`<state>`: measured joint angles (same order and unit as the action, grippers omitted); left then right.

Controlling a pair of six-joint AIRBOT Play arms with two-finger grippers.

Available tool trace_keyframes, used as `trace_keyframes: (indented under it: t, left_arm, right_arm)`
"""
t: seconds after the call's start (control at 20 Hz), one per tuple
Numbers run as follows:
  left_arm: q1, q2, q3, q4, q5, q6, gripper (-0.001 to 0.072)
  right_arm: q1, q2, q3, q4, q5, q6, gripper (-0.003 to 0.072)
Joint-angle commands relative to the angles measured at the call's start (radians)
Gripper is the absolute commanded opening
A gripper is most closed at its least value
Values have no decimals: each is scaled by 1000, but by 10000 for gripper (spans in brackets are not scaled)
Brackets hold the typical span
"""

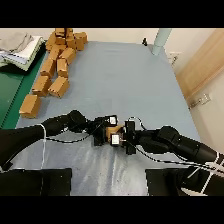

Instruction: Fold the box.

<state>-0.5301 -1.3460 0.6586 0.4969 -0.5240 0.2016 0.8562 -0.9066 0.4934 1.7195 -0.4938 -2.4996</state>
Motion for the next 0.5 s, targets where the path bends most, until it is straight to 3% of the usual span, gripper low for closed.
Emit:
trace_keyframes:
  t: [0.0,0.45]
  left_arm:
    - [0,0,1,0,0,0,401]
    - [0,0,1,0,0,0,402]
  right_arm:
    - [0,-9,29,-5,3,-7,465]
    - [101,-45,43,-116,60,-3,481]
